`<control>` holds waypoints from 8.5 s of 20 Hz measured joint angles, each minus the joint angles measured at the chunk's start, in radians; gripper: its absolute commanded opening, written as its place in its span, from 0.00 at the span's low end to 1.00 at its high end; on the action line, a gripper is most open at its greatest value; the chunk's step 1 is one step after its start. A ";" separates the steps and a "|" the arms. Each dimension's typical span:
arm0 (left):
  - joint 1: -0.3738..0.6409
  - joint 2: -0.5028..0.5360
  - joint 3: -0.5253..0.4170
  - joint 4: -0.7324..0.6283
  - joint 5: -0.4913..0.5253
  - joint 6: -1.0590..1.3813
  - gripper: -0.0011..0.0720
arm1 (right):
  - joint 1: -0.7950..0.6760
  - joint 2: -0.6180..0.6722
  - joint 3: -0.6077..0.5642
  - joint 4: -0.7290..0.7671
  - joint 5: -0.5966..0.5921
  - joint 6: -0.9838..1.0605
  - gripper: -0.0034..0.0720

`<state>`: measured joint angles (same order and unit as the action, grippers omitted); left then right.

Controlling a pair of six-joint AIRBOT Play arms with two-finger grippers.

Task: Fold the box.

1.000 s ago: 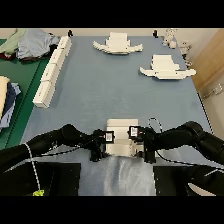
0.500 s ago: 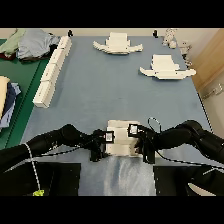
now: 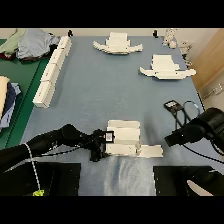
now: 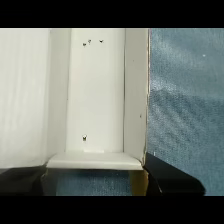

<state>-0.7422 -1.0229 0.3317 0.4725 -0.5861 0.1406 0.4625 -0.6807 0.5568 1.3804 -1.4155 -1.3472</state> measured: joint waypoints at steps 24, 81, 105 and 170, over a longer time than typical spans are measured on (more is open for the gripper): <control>0.000 0.000 0.000 0.001 0.000 0.001 0.72 | -0.480 -0.140 -0.241 0.826 0.139 -0.342 0.05; 0.000 0.000 0.000 0.002 0.000 0.001 0.72 | 0.553 -0.534 0.246 0.143 0.202 0.906 0.17; 0.000 0.000 0.000 0.001 0.000 0.001 0.72 | 0.108 -0.349 0.327 0.194 0.028 0.482 0.05; 0.000 0.000 0.000 -0.001 0.000 -0.001 0.72 | 0.502 -0.077 -0.132 0.661 0.922 -1.365 0.77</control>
<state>-0.7422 -1.0233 0.3317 0.4717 -0.5858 0.1398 0.9646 -0.7578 0.4252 2.0411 -0.4938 -2.7121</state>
